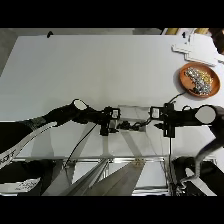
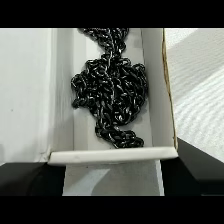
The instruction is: Fold the box and place the chain.
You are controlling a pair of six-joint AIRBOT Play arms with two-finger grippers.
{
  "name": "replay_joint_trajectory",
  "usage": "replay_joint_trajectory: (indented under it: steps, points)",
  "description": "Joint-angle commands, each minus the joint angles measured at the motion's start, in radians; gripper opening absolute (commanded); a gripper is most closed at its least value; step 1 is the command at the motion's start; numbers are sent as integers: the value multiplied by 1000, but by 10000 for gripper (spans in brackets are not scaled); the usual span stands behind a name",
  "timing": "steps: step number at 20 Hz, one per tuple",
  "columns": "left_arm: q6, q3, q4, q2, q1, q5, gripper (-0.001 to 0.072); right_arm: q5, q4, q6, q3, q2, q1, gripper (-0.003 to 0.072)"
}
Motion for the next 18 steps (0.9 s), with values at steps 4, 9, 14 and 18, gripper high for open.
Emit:
replay_joint_trajectory:
  steps: [4,9,14,18]
  points:
    - [0,1,0,0,0,0,169,-100,150,-192,-53,-110,-14,226]
    - [0,1,0,0,0,0,169,-107,167,-224,-53,-199,-14,220]
    - [0,1,0,0,0,0,169,-168,222,-223,-53,-252,-8,122]
    - [0,1,0,0,0,0,169,-67,158,-173,-53,-214,16,19]
